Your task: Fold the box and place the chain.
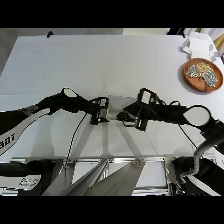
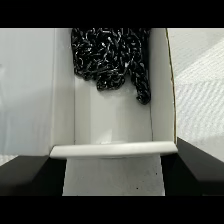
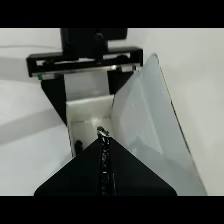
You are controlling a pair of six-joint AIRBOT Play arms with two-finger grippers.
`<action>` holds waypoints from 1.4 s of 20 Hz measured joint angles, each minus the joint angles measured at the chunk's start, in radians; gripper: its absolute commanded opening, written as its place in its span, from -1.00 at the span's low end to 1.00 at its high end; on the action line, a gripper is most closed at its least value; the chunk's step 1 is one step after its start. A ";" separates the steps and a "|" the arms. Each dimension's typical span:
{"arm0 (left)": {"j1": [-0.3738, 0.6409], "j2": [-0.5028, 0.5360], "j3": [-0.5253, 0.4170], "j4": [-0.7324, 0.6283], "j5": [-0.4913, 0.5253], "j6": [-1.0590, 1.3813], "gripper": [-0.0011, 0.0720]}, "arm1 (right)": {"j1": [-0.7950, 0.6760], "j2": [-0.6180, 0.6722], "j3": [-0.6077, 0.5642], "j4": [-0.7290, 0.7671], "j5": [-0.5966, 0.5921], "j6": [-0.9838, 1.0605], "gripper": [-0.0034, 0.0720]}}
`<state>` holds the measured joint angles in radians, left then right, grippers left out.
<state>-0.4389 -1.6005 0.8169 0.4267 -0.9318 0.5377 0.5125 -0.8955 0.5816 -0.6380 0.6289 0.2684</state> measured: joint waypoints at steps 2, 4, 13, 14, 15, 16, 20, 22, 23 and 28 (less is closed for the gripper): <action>0.000 0.000 0.000 0.000 0.000 0.000 -0.55 | 0.017 -0.070 0.000 0.003 -0.021 0.051 -0.74; 0.000 0.000 0.000 0.000 0.000 0.000 -0.55 | 0.035 -0.130 0.000 -0.004 -0.009 0.085 -0.74; 0.000 0.000 0.000 0.000 0.000 0.000 -0.55 | 0.077 -0.172 0.021 -0.163 0.134 0.360 -0.30; 0.000 0.000 0.000 0.000 0.000 0.000 -0.55 | 0.078 -0.145 0.023 -0.219 0.172 0.415 -0.31; 0.000 0.000 0.000 0.000 0.000 0.000 -0.55 | 0.079 -0.115 0.024 -0.280 0.210 0.468 -0.31; 0.000 0.000 0.000 0.000 0.000 0.000 -0.55 | 0.079 -0.082 0.025 -0.355 0.258 0.524 -0.31; 0.000 0.000 0.000 0.000 0.000 0.000 -0.55 | 0.079 0.002 0.015 -0.610 0.415 0.673 -0.16; 0.000 0.000 0.000 0.000 0.000 0.000 -0.55 | 0.079 0.010 -0.011 -0.666 0.407 0.703 0.01; 0.000 0.000 0.000 0.000 0.000 0.000 -0.55 | 0.079 0.003 -0.027 -0.686 0.378 0.716 0.01; 0.000 0.000 0.000 0.000 0.000 0.000 -0.55 | 0.079 -0.090 -0.076 -0.701 0.195 0.768 0.01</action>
